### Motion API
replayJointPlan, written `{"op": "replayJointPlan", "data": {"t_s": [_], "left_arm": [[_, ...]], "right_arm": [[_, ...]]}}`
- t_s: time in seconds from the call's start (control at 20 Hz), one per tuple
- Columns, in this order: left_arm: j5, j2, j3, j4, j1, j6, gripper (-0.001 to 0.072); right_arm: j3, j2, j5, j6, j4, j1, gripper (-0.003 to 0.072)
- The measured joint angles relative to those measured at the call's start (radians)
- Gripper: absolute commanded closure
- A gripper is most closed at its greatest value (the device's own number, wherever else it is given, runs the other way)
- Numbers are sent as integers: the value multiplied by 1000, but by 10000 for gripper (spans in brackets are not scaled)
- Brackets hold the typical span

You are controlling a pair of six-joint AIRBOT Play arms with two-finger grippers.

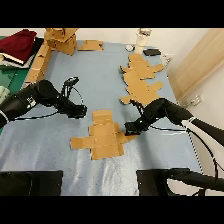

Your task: Fold the box.

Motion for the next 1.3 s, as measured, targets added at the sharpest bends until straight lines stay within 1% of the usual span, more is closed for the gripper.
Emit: {"op": "replayJointPlan", "data": {"t_s": [0.05, 0.1, 0.3, 0.45, 0.5, 0.55, 0.65, 0.75, 1.0, 1.15, 1.3], "left_arm": [[-3, 0, 0, -4, 2, 0, 316], [-9, 0, 0, -11, 6, 0, 304], [-37, 0, 0, -19, 48, 7, 298], [-53, 0, 0, -21, 100, 22, 296], [-57, -3, 0, -25, 115, 30, 225], [-62, -10, -1, -31, 127, 40, 209], [-70, -34, -4, -58, 144, 71, 209], [-81, -80, -9, -117, 154, 125, 208], [-118, -229, -11, -362, 161, 325, 210], [-142, -287, -12, -431, 162, 389, 210], [-159, -311, -12, -484, 162, 447, 212]], "right_arm": [[-11, 11, 14, -24, 15, 6, 686], [-30, 32, 43, -47, 29, 16, 686], [-163, 177, 241, -86, 52, 82, 686], [-261, 279, 380, -92, 46, 157, 685], [-282, 300, 412, -90, 40, 181, 685], [-299, 317, 439, -84, 32, 206, 685], [-320, 335, 477, -68, 13, 247, 685], [-332, 346, 499, -51, 0, 274, 685], [-341, 356, 518, -27, -21, 317, 685], [-343, 357, 522, -20, -27, 326, 685], [-343, 357, 523, -16, -30, 330, 685]]}}
